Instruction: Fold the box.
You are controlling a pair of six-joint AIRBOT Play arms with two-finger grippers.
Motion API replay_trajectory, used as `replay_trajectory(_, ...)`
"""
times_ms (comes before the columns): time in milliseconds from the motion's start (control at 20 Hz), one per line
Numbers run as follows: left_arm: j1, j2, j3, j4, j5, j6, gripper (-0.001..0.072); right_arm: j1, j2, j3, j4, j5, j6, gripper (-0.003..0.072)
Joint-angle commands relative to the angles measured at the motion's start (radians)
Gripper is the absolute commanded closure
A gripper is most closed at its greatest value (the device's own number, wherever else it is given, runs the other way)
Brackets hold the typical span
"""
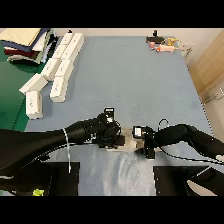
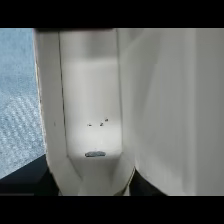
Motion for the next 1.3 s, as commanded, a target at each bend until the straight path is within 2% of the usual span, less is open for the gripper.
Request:
replay_trajectory(0,0.001,0.001,0.01,0.005,-0.006,-0.018,0.0086,0.001,0.0,0.0,0.0,0.0,0.0,0.0173)
replay_trajectory(200,0.003,0.033,0.042,0.006,-0.023,-0.014,0.0086,0.001,0.0,0.001,0.0,0.0,0.0,0.0173)
replay_trajectory(600,0.045,0.249,0.046,0.011,-0.213,0.048,0.0087,0.001,0.0,0.001,0.0,0.0,0.0,0.0173)
replay_trajectory(650,0.047,0.277,0.046,0.014,-0.264,0.065,0.0113,0.001,0.0,0.001,0.0,0.0,0.0,0.0173)
replay_trajectory(700,0.047,0.298,0.046,0.019,-0.319,0.067,0.0308,0.001,0.0,0.001,0.0,0.0,0.0,0.0173)
replay_trajectory(750,0.045,0.316,0.046,0.019,-0.37,0.077,0.0541,0.0,0.0,0.0,0.0,0.0,0.0,0.0173)
replay_trajectory(800,0.045,0.33,0.046,0.017,-0.395,0.118,0.0693,0.001,0.0,0.001,0.0,0.0,0.0,0.0173)
replay_trajectory(950,0.046,0.342,0.043,0.014,-0.381,0.23,0.0695,0.001,0.0,0.001,0.0,0.0,0.0,0.0173)
replay_trajectory(1250,0.065,0.342,-0.053,-0.043,-0.154,0.542,0.0696,0.001,0.0,0.001,0.0,0.0,0.0,0.0173)
